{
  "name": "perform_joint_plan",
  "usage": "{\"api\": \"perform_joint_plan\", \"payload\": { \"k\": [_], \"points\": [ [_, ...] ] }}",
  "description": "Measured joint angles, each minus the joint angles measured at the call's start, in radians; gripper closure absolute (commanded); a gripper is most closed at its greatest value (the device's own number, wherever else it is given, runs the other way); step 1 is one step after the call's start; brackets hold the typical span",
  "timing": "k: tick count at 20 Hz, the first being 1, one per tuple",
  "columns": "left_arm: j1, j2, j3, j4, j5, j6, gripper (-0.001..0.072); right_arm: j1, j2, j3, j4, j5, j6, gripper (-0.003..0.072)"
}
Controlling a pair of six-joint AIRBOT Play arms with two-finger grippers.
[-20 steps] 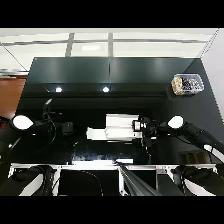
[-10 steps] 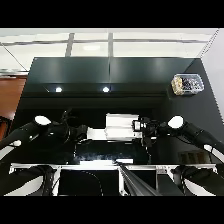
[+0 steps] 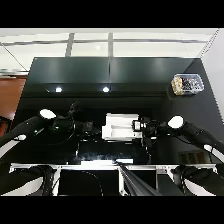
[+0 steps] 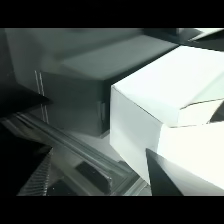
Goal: Fold the box and place the chain.
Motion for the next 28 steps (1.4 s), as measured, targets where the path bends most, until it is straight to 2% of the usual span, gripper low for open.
{"api": "perform_joint_plan", "payload": {
  "k": [7,11,12,13,14,19,28],
  "points": [
    [-0.053,0.000,0.095,0.006,-0.054,0.006,0.0030,0.000,0.000,0.000,0.000,0.000,0.000,0.0244],
    [-0.152,0.000,0.179,0.137,-0.029,-0.151,0.0046,0.000,0.000,0.000,0.000,0.000,0.000,0.0244],
    [-0.175,0.000,0.201,0.177,-0.021,-0.208,0.0089,0.000,0.000,0.000,0.000,0.000,0.000,0.0244],
    [-0.198,0.000,0.223,0.219,-0.016,-0.267,0.0175,0.000,0.000,0.000,0.000,0.000,0.000,0.0244],
    [-0.217,0.000,0.241,0.254,-0.016,-0.315,0.0203,0.000,0.000,0.000,0.000,0.000,0.000,0.0244],
    [-0.279,0.000,0.293,0.339,0.000,-0.473,0.0203,0.000,0.000,0.000,0.000,0.000,0.000,0.0244],
    [-0.385,0.000,0.306,0.417,0.108,-0.642,0.0209,0.000,0.000,0.000,0.000,0.000,0.000,0.0244]
  ]
}}
